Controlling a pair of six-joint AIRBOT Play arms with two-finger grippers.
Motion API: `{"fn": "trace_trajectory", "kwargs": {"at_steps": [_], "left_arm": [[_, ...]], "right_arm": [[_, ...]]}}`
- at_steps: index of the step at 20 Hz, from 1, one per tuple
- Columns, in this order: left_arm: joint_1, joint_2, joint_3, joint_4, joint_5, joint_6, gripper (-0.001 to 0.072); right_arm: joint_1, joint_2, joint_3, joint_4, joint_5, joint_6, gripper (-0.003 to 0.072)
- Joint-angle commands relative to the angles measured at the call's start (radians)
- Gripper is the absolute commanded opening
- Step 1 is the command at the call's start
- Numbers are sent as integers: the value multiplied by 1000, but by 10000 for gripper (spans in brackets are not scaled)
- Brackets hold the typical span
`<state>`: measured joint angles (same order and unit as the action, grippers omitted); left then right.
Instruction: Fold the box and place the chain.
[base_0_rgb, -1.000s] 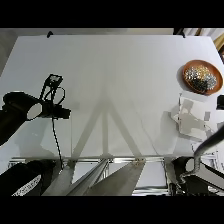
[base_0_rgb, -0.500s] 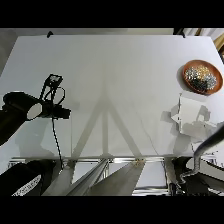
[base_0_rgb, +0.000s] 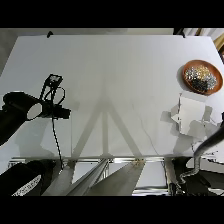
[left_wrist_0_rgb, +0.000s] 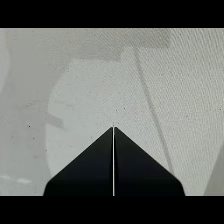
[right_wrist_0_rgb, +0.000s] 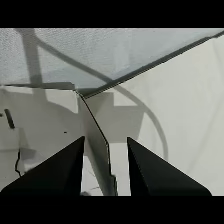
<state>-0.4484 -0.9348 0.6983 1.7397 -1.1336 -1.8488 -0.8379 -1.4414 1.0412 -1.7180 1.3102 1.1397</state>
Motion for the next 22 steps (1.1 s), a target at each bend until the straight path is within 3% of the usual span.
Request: {"fn": "trace_trajectory", "kwargs": {"at_steps": [1, 2, 4, 6, 10, 13, 15, 19, 22], "left_arm": [[0, 1, -1, 0, 0, 0, 10], [0, 1, -1, 0, 0, 0, 10], [0, 1, -1, 0, 0, 0, 10], [0, 1, -1, 0, 0, 0, 10], [0, 1, -1, 0, 0, 0, 10], [0, 1, -1, 0, 0, 0, 10], [0, 1, -1, 0, 0, 0, 10], [0, 1, -1, 0, 0, 0, 10], [0, 1, -1, 0, 0, 0, 10]], "right_arm": [[-1, -26, -1, 46, 7, -18, 268], [-1, -28, -1, 48, 8, -19, 248], [-2, -30, -1, 48, 9, -20, 94], [0, -29, -1, 73, 13, -37, 21], [41, 15, -1, 229, 36, -243, 15], [113, 74, -32, 458, 31, -356, 14], [205, 144, -110, 571, 3, -417, 13], [438, 332, -304, 657, -188, -442, 13], [543, 420, -404, 808, -232, -474, 14]]}}
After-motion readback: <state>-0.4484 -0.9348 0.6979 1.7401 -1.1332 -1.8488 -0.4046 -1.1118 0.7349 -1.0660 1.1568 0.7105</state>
